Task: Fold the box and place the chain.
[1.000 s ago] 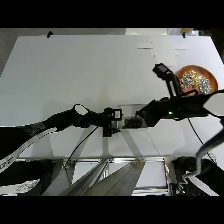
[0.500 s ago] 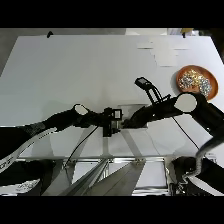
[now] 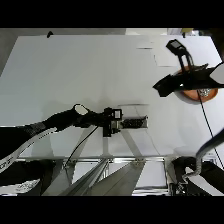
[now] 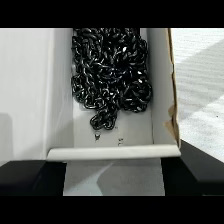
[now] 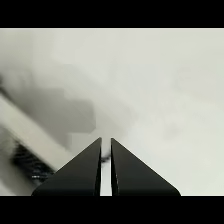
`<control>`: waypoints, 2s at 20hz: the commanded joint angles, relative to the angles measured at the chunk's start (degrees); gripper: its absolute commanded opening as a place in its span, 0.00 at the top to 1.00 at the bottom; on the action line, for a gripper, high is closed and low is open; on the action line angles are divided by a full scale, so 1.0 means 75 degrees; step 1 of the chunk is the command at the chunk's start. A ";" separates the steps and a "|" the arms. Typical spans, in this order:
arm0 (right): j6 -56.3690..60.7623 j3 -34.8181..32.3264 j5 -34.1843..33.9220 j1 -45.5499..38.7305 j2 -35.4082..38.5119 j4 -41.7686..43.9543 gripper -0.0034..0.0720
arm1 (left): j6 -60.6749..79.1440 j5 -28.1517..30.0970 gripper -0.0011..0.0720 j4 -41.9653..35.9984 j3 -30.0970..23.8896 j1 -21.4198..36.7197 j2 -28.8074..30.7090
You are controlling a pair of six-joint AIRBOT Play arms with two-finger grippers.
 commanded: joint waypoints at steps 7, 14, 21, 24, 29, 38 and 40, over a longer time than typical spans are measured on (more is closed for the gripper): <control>-0.1565 -0.0854 -0.0204 -0.0055 -0.1507 -0.0495 0.59 | 0.0000 0.0003 0.70 0.0003 0.0006 -0.0003 -0.0003; -0.6615 -0.1274 0.0213 -0.0256 -0.1731 -0.0189 0.66 | 0.0000 0.0000 0.70 0.0003 0.0006 -0.0003 -0.0003; -0.9002 -0.2439 0.0510 -0.0286 -0.1716 0.0533 0.66 | 0.0000 0.0003 0.70 0.0003 0.0006 -0.0006 -0.0003; -0.9008 -0.2777 0.0615 -0.0312 -0.1489 0.0615 0.66 | 0.0000 0.0003 0.70 0.0003 0.0006 -0.0006 -0.0003; -0.9713 -0.2894 0.0460 -0.0312 -0.0880 0.1617 0.66 | 0.0000 0.0003 0.70 0.0003 0.0006 -0.0006 -0.0003; -0.9763 -0.2894 0.0189 -0.0312 -0.0868 0.1976 0.75 | 0.0003 0.0003 0.70 0.0003 0.0006 -0.0006 -0.0003; -0.9754 -0.2894 0.0283 -0.0312 -0.0868 0.1953 0.93 | 0.0000 0.0003 0.70 0.0003 0.0006 -0.0006 -0.0003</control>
